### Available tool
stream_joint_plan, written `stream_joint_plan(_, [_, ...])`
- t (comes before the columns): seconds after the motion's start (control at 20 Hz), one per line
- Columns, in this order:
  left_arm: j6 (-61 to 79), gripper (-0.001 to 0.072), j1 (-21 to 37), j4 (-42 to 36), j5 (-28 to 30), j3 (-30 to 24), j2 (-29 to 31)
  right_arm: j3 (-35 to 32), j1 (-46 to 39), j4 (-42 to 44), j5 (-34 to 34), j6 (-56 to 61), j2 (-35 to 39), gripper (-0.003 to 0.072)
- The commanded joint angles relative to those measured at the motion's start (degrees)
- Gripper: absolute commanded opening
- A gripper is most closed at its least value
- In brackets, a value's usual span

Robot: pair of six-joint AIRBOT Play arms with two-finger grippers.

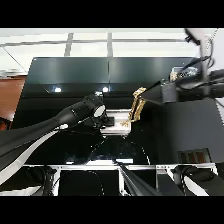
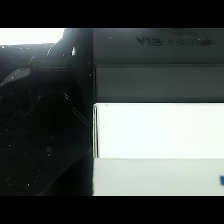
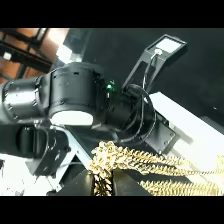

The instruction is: Fold the box and place the chain.

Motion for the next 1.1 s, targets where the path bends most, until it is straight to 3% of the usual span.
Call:
stream_joint_plan(0.0, [0.0,0.0026,0.0,0.0,0.0,0.0,0.0,-6.4,4.8,-0.6,-11.0,0.0,-0.3,0.0015])
stream_joint_plan(0.4, [0.0,0.0026,0.0,0.0,0.0,0.0,0.0,-21.3,9.1,-0.6,-23.2,0.0,-0.6,0.0015])
stream_joint_plan(0.65, [0.0,0.0025,0.0,0.0,0.0,0.0,0.0,-22.6,10.9,-0.8,-26.3,0.0,-2.7,0.0018])
stream_joint_plan(0.75, [0.0,0.0025,0.0,0.0,0.0,0.0,0.0,-22.6,10.9,-1.1,-26.2,0.0,-3.2,0.0267])
stream_joint_plan(0.95, [0.0,0.0025,0.0,0.0,0.1,0.0,0.0,-22.0,7.6,-4.7,-22.2,-0.1,-3.0,0.0268])
stream_joint_plan(1.05, [0.0,0.0025,0.0,0.0,0.1,0.0,0.0,-21.8,3.0,-7.0,-19.2,-0.1,-1.5,0.0232])
